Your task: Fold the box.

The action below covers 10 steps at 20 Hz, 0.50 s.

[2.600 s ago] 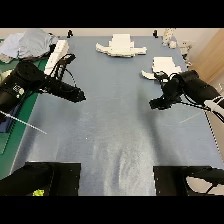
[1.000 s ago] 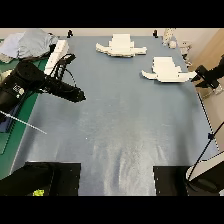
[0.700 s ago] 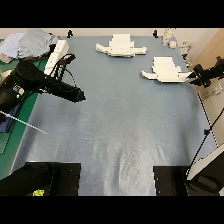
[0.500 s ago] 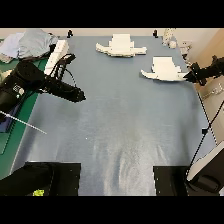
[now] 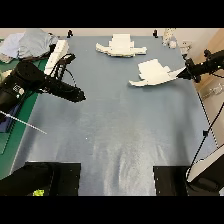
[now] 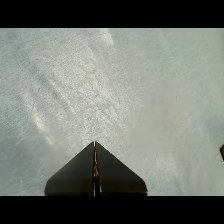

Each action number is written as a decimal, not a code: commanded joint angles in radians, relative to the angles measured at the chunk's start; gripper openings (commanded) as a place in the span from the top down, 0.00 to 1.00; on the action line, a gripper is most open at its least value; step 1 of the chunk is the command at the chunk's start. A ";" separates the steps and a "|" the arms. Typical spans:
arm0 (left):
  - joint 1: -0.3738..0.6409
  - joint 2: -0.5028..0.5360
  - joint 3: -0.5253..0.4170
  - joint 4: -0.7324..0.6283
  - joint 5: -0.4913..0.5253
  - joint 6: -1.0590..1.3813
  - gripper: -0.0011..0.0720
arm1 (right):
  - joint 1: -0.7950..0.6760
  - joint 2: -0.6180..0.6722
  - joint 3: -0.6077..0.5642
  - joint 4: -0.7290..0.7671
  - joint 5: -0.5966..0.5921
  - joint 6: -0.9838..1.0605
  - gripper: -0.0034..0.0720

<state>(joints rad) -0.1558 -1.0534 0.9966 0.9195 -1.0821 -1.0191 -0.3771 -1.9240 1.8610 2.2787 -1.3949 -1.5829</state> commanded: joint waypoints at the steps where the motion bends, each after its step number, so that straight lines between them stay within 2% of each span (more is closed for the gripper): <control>1: 0.000 -0.001 0.000 0.000 0.000 0.000 0.97 | 0.084 0.220 -0.291 -0.030 0.107 -0.008 0.96; 6: 0.000 -0.001 0.000 0.000 0.000 0.000 0.97 | 0.238 0.651 -0.895 -0.019 0.402 0.021 0.96; 10: 0.000 -0.001 0.000 0.000 0.000 0.000 0.97 | 0.364 0.919 -1.217 -0.019 0.536 0.114 0.96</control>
<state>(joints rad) -0.1558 -1.0534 0.9966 0.9195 -1.0821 -1.0191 -0.0967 -1.1942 0.8799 2.2585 -0.9936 -1.5360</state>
